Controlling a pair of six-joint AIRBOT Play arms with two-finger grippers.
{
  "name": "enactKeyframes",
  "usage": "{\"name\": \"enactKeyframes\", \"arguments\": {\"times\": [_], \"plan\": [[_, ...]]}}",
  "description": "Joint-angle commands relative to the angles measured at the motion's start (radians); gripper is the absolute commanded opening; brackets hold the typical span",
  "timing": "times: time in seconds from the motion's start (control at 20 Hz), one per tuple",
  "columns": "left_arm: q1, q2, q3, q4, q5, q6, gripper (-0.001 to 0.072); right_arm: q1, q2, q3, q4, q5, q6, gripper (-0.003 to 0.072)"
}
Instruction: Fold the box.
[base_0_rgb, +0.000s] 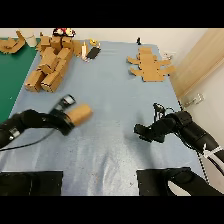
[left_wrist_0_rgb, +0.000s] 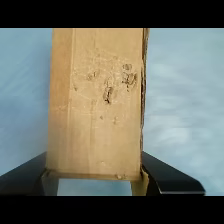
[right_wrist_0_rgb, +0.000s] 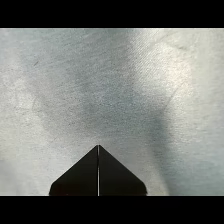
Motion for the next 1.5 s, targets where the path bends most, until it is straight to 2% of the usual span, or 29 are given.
{"name": "enactKeyframes", "arguments": {"times": [0.0, 0.15, 0.25, 0.35, 0.85, 1.0, 1.2, 1.25, 1.3, 1.45], "plan": [[0.306, 0.031, 0.0, 0.17, -0.007, -0.204, 0.0459, -0.001, 0.0, 0.001, 0.002, 0.001, -0.002, 0.0008], [0.519, 0.03, 0.007, 0.171, -0.002, -0.202, 0.0459, -0.001, 0.0, 0.001, 0.002, 0.002, -0.002, 0.0008], [0.604, 0.015, 0.027, 0.171, 0.008, -0.202, 0.0459, -0.001, 0.0, 0.001, 0.002, 0.002, -0.002, 0.0008], [0.645, -0.023, 0.061, 0.171, 0.023, -0.191, 0.0459, -0.001, 0.0, 0.001, 0.004, 0.002, -0.002, 0.0008], [0.635, -0.341, 0.301, 0.164, 0.03, -0.225, 0.046, -0.001, 0.0, 0.001, 0.013, 0.006, -0.002, 0.0008], [0.626, -0.386, 0.325, 0.153, 0.033, -0.224, 0.046, -0.001, 0.0, 0.001, 0.013, 0.035, 0.002, 0.0008], [0.61, -0.391, 0.326, 0.148, 0.039, -0.217, 0.0461, -0.001, 0.0, 0.001, 0.013, 0.061, 0.002, 0.0008], [0.611, -0.391, 0.327, 0.149, 0.031, -0.217, 0.0532, -0.001, 0.0, 0.001, 0.014, 0.061, 0.002, 0.0008], [0.611, -0.391, 0.327, 0.149, 0.015, -0.217, 0.0671, -0.001, 0.0, 0.001, 0.018, 0.061, 0.002, 0.0008], [0.611, -0.391, 0.327, 0.149, -0.025, -0.221, 0.0688, -0.001, 0.0, 0.001, 0.032, 0.061, 0.002, 0.0008]]}}
